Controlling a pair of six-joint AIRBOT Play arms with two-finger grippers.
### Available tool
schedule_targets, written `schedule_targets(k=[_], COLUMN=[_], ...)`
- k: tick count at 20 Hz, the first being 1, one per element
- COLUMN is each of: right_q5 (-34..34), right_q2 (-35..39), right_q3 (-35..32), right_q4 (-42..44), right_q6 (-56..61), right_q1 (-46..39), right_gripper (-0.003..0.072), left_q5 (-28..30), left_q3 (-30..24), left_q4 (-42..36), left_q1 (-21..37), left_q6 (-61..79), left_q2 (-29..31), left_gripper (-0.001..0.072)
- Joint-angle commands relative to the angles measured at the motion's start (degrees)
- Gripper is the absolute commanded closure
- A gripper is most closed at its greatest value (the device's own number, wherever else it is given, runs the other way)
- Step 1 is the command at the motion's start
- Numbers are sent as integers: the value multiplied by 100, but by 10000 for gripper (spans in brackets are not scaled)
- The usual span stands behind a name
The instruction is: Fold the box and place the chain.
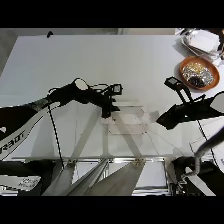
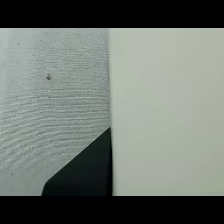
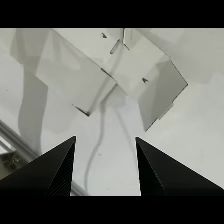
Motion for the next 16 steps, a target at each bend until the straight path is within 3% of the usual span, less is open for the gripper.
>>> schedule_targets(k=[1, 13, 14, 16], right_q5=[2, -205, -365, -507], right_q2=[2, 2, 4, 4], right_q3=[4, 4, 4, 4], right_q4=[0, 11, 39, 76], right_q6=[0, -4, -4, -24], right_q1=[0, 0, 0, 0], right_gripper=[291, 315, 385, 664], left_q5=[-28, -20, -20, -24], left_q3=[76, 76, 76, 76], left_q4=[142, 120, 118, 118], left_q1=[-28, -83, -83, -87], left_q6=[-7, 28, 31, 31], left_q2=[-59, -133, -133, -133], left_gripper=[707, 699, 700, 700])
